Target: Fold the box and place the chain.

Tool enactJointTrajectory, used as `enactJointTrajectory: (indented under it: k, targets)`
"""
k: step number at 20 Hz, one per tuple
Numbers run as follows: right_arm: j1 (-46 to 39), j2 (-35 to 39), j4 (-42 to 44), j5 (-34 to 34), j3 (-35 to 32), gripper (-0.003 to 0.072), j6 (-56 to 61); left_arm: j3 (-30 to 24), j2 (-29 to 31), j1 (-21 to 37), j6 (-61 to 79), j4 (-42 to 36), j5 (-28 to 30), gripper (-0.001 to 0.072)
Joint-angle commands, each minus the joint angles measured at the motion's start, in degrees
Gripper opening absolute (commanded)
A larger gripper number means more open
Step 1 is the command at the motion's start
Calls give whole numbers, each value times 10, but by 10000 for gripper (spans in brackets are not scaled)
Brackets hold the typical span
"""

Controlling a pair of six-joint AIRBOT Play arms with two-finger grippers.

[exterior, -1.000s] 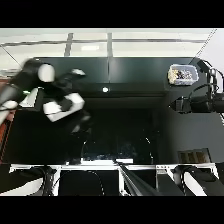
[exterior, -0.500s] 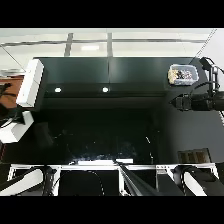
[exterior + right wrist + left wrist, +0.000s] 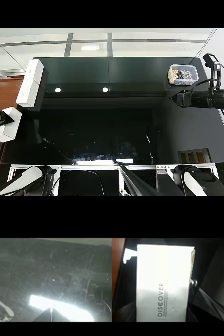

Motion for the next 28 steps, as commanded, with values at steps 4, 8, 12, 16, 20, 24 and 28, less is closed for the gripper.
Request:
enactJointTrajectory:
  k: [4,8,12,16,20,24,28]
  targets:
    - [0,-3,2,-16,-3,13,9,-4,-39,-45,75,-30,86,353]
    - [0,-3,2,-17,-2,13,11,-4,-59,-69,74,-27,113,353]
    - [1,-3,2,-17,-3,13,11,-4,-64,-77,74,-32,128,507]
    - [2,-3,2,-17,-3,13,11,80,-57,-117,27,-35,97,718]
    - [2,-3,2,-21,-2,13,11,257,-41,-194,-57,-35,41,704]
    - [3,-3,1,-15,-3,12,10,342,-6,-271,-200,-78,-26,23]
    - [30,7,-26,-125,-25,10,-47,161,118,-405,-233,-66,91,22]
